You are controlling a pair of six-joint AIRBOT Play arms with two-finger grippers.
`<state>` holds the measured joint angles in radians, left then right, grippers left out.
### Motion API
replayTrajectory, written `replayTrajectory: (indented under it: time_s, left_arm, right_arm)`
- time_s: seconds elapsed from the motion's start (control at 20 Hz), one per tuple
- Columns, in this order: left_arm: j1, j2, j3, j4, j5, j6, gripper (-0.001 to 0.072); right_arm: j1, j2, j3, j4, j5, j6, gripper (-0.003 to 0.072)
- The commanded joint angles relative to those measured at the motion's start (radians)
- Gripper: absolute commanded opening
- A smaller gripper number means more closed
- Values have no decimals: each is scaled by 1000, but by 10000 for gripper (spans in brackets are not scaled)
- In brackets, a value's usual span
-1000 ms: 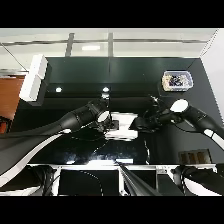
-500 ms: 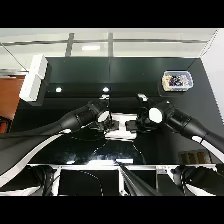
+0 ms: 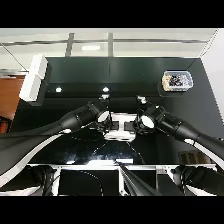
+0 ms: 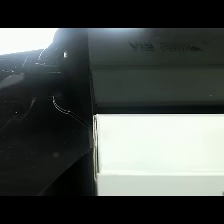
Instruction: Fold the box and place the chain.
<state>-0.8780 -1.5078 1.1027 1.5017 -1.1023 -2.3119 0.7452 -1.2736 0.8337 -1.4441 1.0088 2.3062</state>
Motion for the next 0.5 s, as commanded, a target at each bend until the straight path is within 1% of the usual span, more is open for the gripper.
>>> replayTrajectory:
  time_s: [0.0, 0.05, 0.1, 0.15, 0.35, 0.4, 0.45]
  left_arm:
    - [0, 0, 0, 0, 2, 0, 25]
    - [0, 0, 0, 0, 2, 0, 25]
    - [0, 0, 0, 0, 2, 0, 25]
    - [0, 0, 0, 0, 3, 0, 25]
    - [0, 0, 0, 0, 3, 0, 25]
    - [0, 0, 0, 0, 3, 0, 25]
    - [0, 0, 0, 0, 3, 0, 25]
  right_arm:
    - [4, -13, 1, -4, 0, 47, 240]
    - [4, -13, 1, -5, -1, 55, 240]
    - [3, -13, 1, -5, -3, 61, 106]
    - [4, -13, 1, -5, -10, 57, 10]
    - [5, -13, 1, -5, -15, 56, 11]
    - [5, -13, 1, -4, -19, 48, 54]
    - [5, -13, 1, -4, -19, 45, 227]
